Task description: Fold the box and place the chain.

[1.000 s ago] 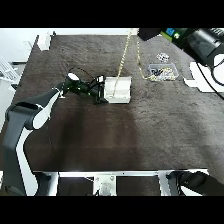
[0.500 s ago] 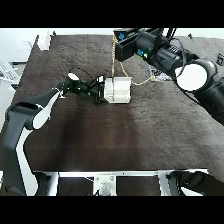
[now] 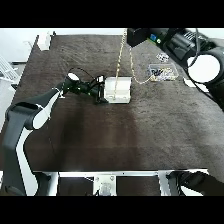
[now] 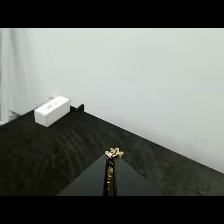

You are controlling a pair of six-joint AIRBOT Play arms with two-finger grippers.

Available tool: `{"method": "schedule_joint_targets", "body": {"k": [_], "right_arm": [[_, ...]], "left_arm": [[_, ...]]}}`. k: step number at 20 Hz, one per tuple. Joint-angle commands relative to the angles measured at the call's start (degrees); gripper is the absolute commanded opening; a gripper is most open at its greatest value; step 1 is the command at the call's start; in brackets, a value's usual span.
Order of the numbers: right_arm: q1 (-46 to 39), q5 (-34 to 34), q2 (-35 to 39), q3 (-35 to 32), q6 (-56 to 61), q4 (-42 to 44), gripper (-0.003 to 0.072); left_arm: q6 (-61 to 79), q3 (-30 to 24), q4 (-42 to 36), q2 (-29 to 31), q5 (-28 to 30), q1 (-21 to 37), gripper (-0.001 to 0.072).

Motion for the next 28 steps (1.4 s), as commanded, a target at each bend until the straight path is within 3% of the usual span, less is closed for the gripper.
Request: {"method": "schedule_joint_targets", "body": {"k": [1,4,9,18,23,28], "right_arm": [[-2.91,7.48,0.66,1.07,2.19,-2.34,0.0004],[-2.14,11.23,0.48,0.96,3.61,-2.08,0.0004],[2.10,11.50,-1.55,0.96,3.61,-1.16,0.0004],[2.29,11.50,-14.84,0.39,3.63,0.92,0.0005],[-1.27,10.84,-19.54,-6.84,8.70,0.92,0.0005],[-2.19,3.72,-24.94,-13.66,9.57,0.98,0.0006]], "left_arm": [[0.02,0.02,0.02,0.00,0.02,0.02,0.0479],[0.02,0.02,0.02,0.00,0.02,0.02,0.0479],[0.02,0.02,0.02,-0.02,0.02,0.02,0.0479],[0.02,0.02,0.02,0.00,0.02,0.02,0.0479],[0.02,0.02,0.00,-0.02,0.00,0.02,0.0479],[0.02,0.02,0.00,-0.02,0.00,0.02,0.0479]]}}
